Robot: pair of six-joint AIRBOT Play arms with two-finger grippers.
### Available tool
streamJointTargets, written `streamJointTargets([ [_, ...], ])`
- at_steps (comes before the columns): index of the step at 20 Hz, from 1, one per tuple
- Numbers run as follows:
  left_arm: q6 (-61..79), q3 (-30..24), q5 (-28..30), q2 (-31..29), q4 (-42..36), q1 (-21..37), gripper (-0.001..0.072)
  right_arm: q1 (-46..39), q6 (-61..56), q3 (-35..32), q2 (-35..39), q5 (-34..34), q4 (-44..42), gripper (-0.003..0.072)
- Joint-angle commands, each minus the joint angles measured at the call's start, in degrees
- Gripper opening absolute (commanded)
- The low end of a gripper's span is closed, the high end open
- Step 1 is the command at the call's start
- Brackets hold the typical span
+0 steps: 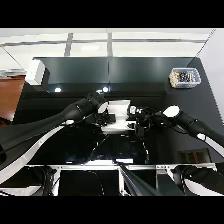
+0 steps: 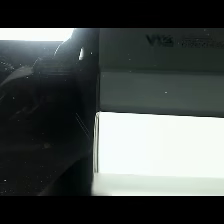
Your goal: Fold the box and place the chain.
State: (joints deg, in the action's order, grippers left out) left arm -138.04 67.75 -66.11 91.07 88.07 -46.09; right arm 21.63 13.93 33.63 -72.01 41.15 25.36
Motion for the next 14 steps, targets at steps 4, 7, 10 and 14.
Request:
streamJointTargets([
  [4, 0.0, 0.0, 0.1, 0.0, 0.0, 0.0, 0.0026, 0.0, 0.0, 0.0, -1.0, -0.2, -0.3, 0.0297],
  [7, 0.0, 0.0, 0.1, 0.0, 0.0, 0.0, 0.0026, 0.0, -0.1, 0.0, -1.0, -0.5, -0.3, 0.0410],
  [10, 0.0, 0.0, 0.1, 0.0, 0.0, 0.0, 0.0026, 0.0, 0.0, 0.0, -1.0, -0.5, -0.3, 0.0287],
  [14, 0.0, 0.0, 0.1, 0.0, 0.0, 0.0, 0.0027, -0.2, -1.9, 0.0, -0.9, -0.9, 0.4, 0.0004],
])
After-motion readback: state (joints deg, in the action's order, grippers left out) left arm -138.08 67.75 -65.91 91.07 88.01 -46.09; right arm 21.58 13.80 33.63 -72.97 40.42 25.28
